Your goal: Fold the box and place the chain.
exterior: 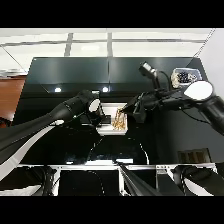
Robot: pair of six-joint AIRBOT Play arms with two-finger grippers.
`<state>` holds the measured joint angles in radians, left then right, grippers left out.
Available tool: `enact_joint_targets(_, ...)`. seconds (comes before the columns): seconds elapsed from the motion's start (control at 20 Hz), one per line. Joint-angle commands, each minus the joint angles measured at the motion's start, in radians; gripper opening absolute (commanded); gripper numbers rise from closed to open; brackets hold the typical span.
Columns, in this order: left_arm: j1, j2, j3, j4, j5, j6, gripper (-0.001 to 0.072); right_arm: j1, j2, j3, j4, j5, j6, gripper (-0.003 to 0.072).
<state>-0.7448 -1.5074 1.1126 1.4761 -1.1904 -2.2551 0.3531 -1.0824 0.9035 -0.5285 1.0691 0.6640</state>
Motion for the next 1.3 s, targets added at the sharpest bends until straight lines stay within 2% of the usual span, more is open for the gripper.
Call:
enact_joint_targets(0.0,0.001,0.000,0.000,0.000,0.000,0.000,0.0026,0.005,-0.094,-0.010,-0.030,-0.007,0.016,0.0020)
enact_joint_targets(0.05,0.001,0.000,0.000,0.000,0.000,0.000,0.0026,0.005,-0.108,-0.010,-0.031,-0.004,0.018,0.0032)
enact_joint_targets(0.15,0.001,0.000,0.000,0.000,0.000,0.000,0.0026,0.003,-0.115,-0.009,-0.060,-0.003,0.046,0.0373)
enact_joint_targets(0.25,0.001,0.000,0.000,0.000,0.000,0.000,0.0026,-0.040,-0.107,-0.008,-0.134,0.049,0.087,0.0374)
enact_joint_targets(0.45,0.001,0.000,0.000,0.001,0.002,0.000,0.0026,-0.229,-0.040,-0.008,-0.296,0.196,0.156,0.0374)
enact_joint_targets(0.55,0.001,-0.001,0.000,0.013,0.002,0.000,0.0026,-0.296,-0.024,-0.008,-0.291,0.248,0.156,0.0374)
enact_joint_targets(0.9,0.010,0.002,0.001,0.012,0.012,-0.028,0.0034,-0.309,-0.023,-0.009,-0.290,0.232,0.154,0.0374)
enact_joint_targets(0.95,0.006,0.009,0.001,0.013,0.023,-0.031,0.0202,-0.309,-0.023,-0.009,-0.290,0.220,0.154,0.0374)
enact_joint_targets(1.0,0.002,0.024,0.001,0.016,0.037,-0.034,0.0453,-0.309,-0.023,-0.009,-0.290,0.211,0.155,0.0374)
enact_joint_targets(1.05,-0.002,0.044,0.001,0.031,0.039,-0.045,0.0509,-0.309,-0.023,-0.009,-0.290,0.207,0.154,0.0374)
enact_joint_targets(1.25,-0.024,0.193,-0.013,0.104,0.029,0.059,0.0509,-0.309,-0.023,-0.009,-0.291,0.195,0.154,0.0374)
